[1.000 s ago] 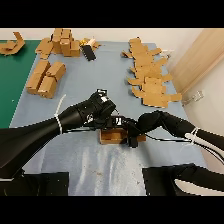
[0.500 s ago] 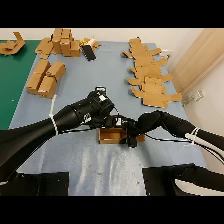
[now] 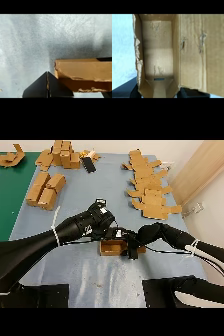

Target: Fold the box.

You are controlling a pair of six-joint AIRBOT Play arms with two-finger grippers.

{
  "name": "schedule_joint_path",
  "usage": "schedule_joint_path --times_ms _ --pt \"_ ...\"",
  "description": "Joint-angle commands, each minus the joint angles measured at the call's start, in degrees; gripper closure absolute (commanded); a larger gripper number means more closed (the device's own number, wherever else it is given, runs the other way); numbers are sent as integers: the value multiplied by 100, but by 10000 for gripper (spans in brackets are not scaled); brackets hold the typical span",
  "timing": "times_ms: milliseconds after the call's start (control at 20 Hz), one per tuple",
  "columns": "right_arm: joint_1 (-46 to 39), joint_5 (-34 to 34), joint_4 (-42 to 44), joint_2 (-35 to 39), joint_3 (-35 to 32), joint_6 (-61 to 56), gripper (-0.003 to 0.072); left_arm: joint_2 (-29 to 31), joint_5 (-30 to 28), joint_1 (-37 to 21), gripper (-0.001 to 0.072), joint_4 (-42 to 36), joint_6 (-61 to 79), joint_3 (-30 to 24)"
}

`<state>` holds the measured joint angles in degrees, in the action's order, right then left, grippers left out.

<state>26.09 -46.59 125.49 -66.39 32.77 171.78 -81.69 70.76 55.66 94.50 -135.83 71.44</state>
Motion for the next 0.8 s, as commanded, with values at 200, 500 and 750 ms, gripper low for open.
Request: schedule_joint_path --times_ms 200,500,750 --pt "9 2 33 2 0 13 253 -260 31 -4 697 20 22 -13" --pt "7 0 33 2 0 13 253 -223 848 -4 697 605 9 -22" --pt "9 -44 31 2 0 13 253 393 1047 -278 698 942 245 -1023"
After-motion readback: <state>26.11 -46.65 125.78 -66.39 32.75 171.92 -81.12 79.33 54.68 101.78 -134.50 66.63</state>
